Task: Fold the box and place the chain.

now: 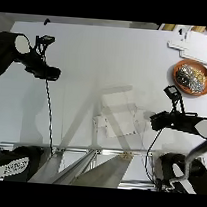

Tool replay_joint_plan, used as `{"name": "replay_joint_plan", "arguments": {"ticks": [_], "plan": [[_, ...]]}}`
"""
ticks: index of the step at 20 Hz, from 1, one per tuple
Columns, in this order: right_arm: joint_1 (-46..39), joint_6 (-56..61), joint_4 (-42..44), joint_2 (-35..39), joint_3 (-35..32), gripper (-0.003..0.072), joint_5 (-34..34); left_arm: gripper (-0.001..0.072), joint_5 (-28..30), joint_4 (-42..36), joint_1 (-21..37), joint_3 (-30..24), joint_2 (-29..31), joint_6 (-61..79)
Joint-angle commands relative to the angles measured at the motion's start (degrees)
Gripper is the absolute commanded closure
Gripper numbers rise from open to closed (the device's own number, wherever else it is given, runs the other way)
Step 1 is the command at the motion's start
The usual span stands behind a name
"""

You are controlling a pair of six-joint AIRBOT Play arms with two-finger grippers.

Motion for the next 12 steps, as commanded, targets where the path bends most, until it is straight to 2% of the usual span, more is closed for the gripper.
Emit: {"name": "replay_joint_plan", "arguments": {"ticks": [1,3,4,5,6,8,12], "plan": [[0.09,0.02,0.09,0.04,-0.04,0.0672,-0.11,0.0245,0.11,-20.2,0.04,-0.04,-0.96,20.41],[0.09,0.04,0.09,0.04,-0.04,0.0672,-0.09,0.0242,-4.24,-36.37,-0.48,-0.17,-2.8,33.44],[0.09,0.04,0.09,0.04,-0.04,0.0672,-0.07,0.0289,-6.08,-40.33,-1.38,-0.17,-3.91,37.0],[0.09,0.04,0.09,0.04,-0.04,0.0672,-0.02,0.0318,-6.69,-40.94,-2.64,-0.17,-4.9,38.42],[0.09,0.04,0.07,0.04,-0.04,0.0672,0.09,0.0316,-6.75,-40.54,-4.26,-0.22,-5.97,39.32],[0.09,0.04,0.07,0.04,-0.04,0.0672,0.35,0.0201,-6.12,-40.79,-7.17,-0.96,-7.63,40.59],[0.09,0.02,0.07,0.04,-0.04,0.0672,0.33,0.0176,-2.58,-44.61,-11.58,-6.29,-8.96,45.7]]}}
